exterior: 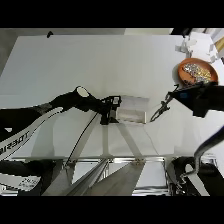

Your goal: Fold the box and place the chain.

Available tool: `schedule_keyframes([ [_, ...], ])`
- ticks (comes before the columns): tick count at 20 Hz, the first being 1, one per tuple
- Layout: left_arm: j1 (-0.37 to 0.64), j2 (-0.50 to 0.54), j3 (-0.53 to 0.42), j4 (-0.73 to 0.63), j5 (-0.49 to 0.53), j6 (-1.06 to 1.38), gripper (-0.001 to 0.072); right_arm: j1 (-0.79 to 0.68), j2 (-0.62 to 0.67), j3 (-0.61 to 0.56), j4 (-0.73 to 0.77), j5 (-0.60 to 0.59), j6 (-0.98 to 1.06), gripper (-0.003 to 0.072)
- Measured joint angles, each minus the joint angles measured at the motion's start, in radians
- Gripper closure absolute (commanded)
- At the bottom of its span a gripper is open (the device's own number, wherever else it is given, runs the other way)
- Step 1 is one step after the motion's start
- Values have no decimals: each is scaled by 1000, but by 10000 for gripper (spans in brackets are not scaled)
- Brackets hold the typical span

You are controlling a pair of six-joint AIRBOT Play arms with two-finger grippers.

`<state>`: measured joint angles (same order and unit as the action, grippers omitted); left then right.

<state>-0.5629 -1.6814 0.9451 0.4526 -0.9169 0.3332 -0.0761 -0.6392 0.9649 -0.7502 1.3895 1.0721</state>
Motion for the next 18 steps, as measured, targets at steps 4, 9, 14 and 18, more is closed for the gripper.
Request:
schedule_keyframes([
  [4,0,0,0,0,0,0,504,122,-35,-175,77,-175,-104,672],
  [9,0,0,0,0,0,0,504,365,-185,-253,-7,-433,-125,672],
  [14,0,0,0,0,0,0,504,493,-367,-270,-100,-561,-71,672],
  [18,0,0,0,0,0,0,504,557,-470,-272,-121,-612,-57,672],
])
